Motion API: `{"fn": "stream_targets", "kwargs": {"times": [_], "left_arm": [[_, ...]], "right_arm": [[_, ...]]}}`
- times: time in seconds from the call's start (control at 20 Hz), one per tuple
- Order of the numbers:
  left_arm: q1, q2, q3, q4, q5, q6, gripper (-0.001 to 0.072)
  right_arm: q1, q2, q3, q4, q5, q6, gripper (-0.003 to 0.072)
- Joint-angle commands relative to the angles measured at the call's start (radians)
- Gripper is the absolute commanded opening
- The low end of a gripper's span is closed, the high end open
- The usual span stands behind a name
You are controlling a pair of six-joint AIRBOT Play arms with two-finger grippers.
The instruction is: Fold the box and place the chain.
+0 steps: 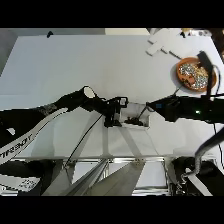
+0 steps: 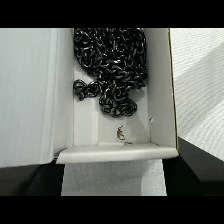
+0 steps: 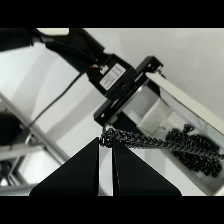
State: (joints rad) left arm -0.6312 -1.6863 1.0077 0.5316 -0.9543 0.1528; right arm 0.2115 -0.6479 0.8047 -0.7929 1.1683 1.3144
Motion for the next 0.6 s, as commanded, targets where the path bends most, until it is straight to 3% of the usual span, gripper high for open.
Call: {"fn": "stream_targets", "kwargs": {"times": [0.0, 0.2, 0.5, 0.55], "left_arm": [[0.0, 0.0, 0.0, 0.0, 0.0, 0.0, 0.0171], [0.0, 0.0, 0.0, 0.0, 0.0, 0.0, 0.0171], [0.0, 0.0, 0.0, 0.0, 0.0, 0.0, 0.0171], [0.0, 0.0, 0.0, 0.0, 0.0, 0.0, 0.0171]], "right_arm": [[0.103, -0.127, -0.001, -0.099, -0.014, -0.04, 0.0021], [0.214, -0.282, -0.001, -0.249, -0.072, -0.006, 0.0021], [0.255, -0.414, -0.001, -0.307, -0.107, -0.006, 0.0026], [0.255, -0.415, -0.001, -0.31, -0.109, -0.006, 0.0073]]}}
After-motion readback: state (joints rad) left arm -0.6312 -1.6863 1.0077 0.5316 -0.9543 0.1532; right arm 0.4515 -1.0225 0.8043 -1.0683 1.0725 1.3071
